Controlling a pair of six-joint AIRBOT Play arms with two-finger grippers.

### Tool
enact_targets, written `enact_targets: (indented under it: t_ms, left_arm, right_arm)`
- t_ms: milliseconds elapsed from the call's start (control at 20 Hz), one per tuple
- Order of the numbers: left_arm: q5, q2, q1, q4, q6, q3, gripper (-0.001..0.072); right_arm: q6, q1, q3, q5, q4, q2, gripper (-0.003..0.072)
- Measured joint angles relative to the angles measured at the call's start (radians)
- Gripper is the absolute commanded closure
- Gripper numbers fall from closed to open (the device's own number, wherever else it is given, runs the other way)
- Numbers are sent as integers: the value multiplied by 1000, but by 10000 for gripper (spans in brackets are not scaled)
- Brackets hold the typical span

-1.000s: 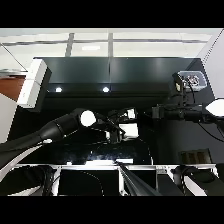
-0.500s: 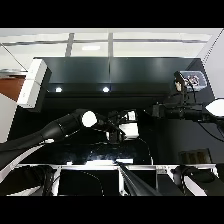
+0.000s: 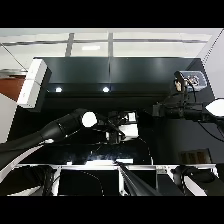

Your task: Fold the box and place the chain.

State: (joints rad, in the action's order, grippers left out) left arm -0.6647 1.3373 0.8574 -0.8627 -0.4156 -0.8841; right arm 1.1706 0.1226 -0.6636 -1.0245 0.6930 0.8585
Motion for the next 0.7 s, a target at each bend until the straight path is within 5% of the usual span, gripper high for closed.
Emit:
enact_targets:
  t_ms: [700]
  left_arm:
    - [1, -2, -3, -1, 0, -1, 0]
  right_arm:
    - [0, 0, 0, 0, 0, 0, 654]
